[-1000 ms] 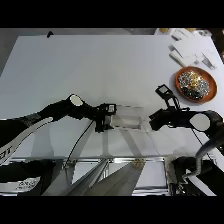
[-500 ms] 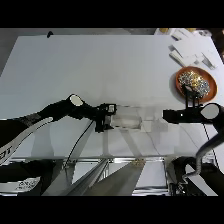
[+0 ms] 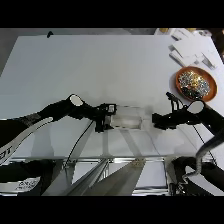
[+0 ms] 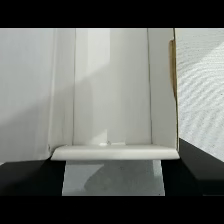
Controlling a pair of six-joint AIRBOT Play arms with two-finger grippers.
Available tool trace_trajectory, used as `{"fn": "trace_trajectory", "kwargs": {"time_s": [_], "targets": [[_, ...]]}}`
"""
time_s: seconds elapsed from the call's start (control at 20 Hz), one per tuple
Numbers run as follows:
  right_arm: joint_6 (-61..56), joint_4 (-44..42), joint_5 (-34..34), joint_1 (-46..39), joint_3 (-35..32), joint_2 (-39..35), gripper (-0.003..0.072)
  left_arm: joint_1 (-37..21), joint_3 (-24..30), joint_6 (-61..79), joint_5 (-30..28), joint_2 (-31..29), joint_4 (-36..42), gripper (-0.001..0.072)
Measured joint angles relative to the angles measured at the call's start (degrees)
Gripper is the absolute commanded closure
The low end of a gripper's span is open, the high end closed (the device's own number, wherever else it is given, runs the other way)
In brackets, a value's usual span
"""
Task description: Fold the box and place the chain.
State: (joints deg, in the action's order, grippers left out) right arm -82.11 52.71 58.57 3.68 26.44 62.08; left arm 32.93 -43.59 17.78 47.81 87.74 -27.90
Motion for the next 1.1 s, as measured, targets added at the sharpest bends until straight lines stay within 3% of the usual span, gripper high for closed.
{"fn": "trace_trajectory", "kwargs": {"time_s": [0.1,0.2,0.25,0.6,0.75,0.95,1.1], "targets": [[0.04,-1.79,0.22,0.61,0.0,-0.74,0.0481,0.0,0.0,0.0,0.0,0.0,0.0,0.0559],[0.52,-2.97,0.85,0.96,0.0,-2.75,0.0381,0.0,0.0,0.0,0.0,0.0,0.0,0.0559],[0.79,-3.34,1.33,1.07,0.0,-3.87,0.0365,0.0,0.0,0.0,0.0,0.0,0.0,0.0559],[2.54,-5.68,3.67,1.31,0.0,-8.2,0.0363,0.0,0.0,0.0,0.0,0.0,0.0,0.0559],[2.97,-6.19,3.67,2.01,0.0,-8.52,0.032,0.0,0.0,0.0,0.0,0.0,0.0,0.0559],[1.09,-4.96,-1.2,7.87,0.28,-8.63,0.032,0.0,0.0,-0.02,0.0,0.0,0.0,0.0559],[-7.63,1.53,-4.39,14.53,2.78,-7.48,0.0319,0.0,0.0,-0.02,0.0,0.0,0.0,0.0559]]}}
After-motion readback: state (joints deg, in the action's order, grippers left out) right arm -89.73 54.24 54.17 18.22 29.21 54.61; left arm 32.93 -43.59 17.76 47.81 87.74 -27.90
